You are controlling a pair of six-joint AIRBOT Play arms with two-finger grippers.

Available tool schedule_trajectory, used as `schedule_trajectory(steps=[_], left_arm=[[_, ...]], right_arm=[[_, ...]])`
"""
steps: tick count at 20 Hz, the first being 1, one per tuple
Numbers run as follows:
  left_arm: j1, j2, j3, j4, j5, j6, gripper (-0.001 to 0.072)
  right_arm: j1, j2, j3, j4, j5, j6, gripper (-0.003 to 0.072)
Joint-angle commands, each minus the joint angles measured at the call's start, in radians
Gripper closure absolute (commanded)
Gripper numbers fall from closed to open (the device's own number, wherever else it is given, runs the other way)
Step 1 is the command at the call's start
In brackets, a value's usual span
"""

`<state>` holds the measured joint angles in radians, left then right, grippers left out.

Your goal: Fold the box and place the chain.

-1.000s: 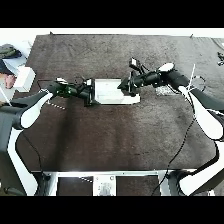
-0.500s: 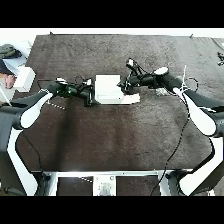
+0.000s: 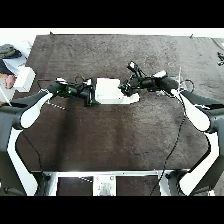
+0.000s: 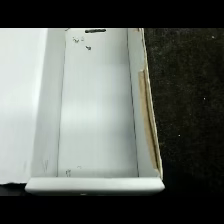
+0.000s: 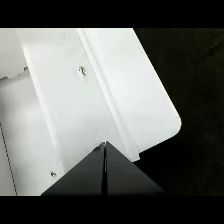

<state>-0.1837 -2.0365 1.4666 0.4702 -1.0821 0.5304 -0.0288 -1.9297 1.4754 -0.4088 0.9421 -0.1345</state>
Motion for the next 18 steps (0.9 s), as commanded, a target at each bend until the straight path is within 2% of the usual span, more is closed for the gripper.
schedule_trajectory(steps=[1,6,9,11,12,13,14,17,18], left_arm=[[0.001,-0.001,0.000,0.000,0.000,0.001,0.0423],[0.001,-0.001,0.000,0.000,0.000,0.001,0.0423],[0.001,-0.001,0.000,0.000,0.000,0.001,0.0423],[0.001,-0.001,0.000,-0.001,0.000,0.001,0.0423],[0.001,-0.001,0.000,-0.001,0.000,0.001,0.0424],[0.001,-0.001,0.000,-0.002,0.000,0.001,0.0423],[0.001,-0.001,0.000,-0.003,0.000,0.001,0.0423],[0.001,-0.001,0.000,-0.003,0.000,0.001,0.0423],[0.001,-0.001,0.000,-0.003,0.000,0.001,0.0423]], right_arm=[[0.004,-0.011,0.001,-0.020,0.019,0.000,0.0697],[-0.001,-0.001,0.014,-0.010,0.024,0.002,0.0697],[-0.020,0.066,0.014,-0.032,0.023,0.005,0.0696],[-0.038,0.121,0.014,-0.103,0.033,0.054,0.0696],[-0.042,0.148,0.014,-0.158,0.053,0.070,0.0582],[-0.041,0.168,0.014,-0.208,0.075,0.090,0.0397],[-0.040,0.184,0.014,-0.256,0.114,0.111,0.0345],[-0.038,0.188,0.005,-0.359,0.241,0.113,0.0344],[-0.032,0.188,-0.008,-0.384,0.240,0.113,0.0288]])
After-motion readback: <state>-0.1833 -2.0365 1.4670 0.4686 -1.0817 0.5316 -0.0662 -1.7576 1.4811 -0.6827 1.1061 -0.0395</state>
